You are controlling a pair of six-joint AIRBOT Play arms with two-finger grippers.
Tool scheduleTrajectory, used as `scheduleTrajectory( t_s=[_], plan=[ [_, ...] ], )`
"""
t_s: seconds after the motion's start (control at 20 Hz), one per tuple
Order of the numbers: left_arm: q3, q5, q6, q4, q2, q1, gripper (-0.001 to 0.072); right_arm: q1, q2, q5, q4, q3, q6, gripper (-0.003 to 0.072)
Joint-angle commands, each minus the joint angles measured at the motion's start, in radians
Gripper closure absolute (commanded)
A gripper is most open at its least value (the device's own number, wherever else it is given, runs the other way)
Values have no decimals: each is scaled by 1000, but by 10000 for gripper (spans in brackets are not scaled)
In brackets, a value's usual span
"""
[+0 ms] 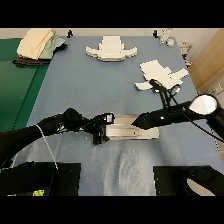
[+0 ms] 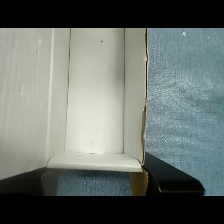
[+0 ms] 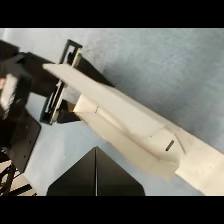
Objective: Fold the box.
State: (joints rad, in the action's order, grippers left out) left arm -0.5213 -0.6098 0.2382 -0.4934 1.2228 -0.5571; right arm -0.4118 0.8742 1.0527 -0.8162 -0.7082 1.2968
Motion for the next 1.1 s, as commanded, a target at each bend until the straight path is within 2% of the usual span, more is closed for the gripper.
scheduleTrajectory(
  t_s=[0.0,0.2,0.35,0.6,0.8,1.05],
  plan=[
    [-1,0,0,0,0,0,250,1,163,-72,31,-41,-54,684],
    [-1,0,0,0,0,0,251,1,301,-155,28,-118,-76,684],
    [-1,0,0,0,0,0,250,1,367,-227,14,-127,-79,684],
    [-1,0,0,0,0,0,251,1,483,-246,-10,-127,-102,684],
    [-1,0,0,0,0,0,251,0,529,-243,-9,-126,-103,684],
    [-1,0,0,0,0,0,251,0,524,-239,6,-130,-129,685]
  ],
)
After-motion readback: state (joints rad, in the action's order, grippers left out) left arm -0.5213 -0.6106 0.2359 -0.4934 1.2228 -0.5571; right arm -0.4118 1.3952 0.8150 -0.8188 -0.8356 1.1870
